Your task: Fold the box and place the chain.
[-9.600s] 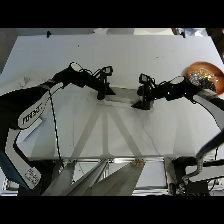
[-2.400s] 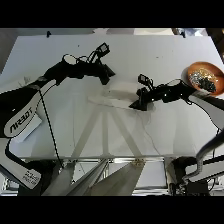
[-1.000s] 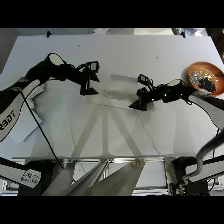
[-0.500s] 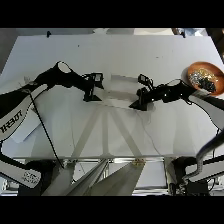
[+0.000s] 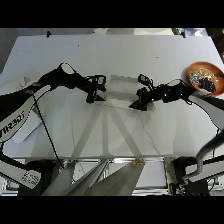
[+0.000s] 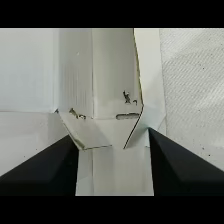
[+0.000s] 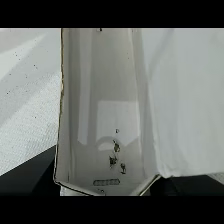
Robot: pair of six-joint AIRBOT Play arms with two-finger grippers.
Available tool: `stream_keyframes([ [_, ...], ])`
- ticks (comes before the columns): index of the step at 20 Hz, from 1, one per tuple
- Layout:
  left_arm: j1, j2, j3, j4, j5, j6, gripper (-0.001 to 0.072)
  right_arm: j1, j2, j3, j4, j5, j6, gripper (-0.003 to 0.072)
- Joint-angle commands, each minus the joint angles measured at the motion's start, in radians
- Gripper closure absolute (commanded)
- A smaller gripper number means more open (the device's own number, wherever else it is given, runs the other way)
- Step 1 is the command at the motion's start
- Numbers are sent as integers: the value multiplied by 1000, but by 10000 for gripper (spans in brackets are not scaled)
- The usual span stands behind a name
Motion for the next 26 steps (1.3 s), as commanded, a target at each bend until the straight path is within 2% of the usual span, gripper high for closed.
stream_keyframes([
  [1, -2, 0, 0, -2, -8, 19, 274, 0, 0, 0, 0, 0, 0, 287],
  [3, -2, 0, 0, -2, -8, 39, 314, 0, 0, 0, 0, 0, 0, 287],
  [8, -15, -1, 0, -2, 55, 60, 319, 0, 0, 0, 0, 0, 0, 287],
  [11, -27, -1, 0, -2, 69, 63, 378, 0, 0, 0, 0, 0, 0, 287],
  [12, -28, -1, 0, -3, 69, 63, 431, 0, 0, 0, 0, 0, 0, 287],
  [13, -32, 0, 0, -2, 69, 63, 441, 0, 0, 0, 0, 0, 0, 287],
  [24, -30, 33, 0, 20, 71, 85, 463, 0, 0, 0, 0, 0, 0, 287],
  [25, -30, 37, 0, 21, 70, 85, 498, 0, 0, 0, 0, 0, 0, 287],
  [26, -30, 40, 0, 21, 70, 85, 499, 0, 0, 0, 0, 0, 0, 287],
])
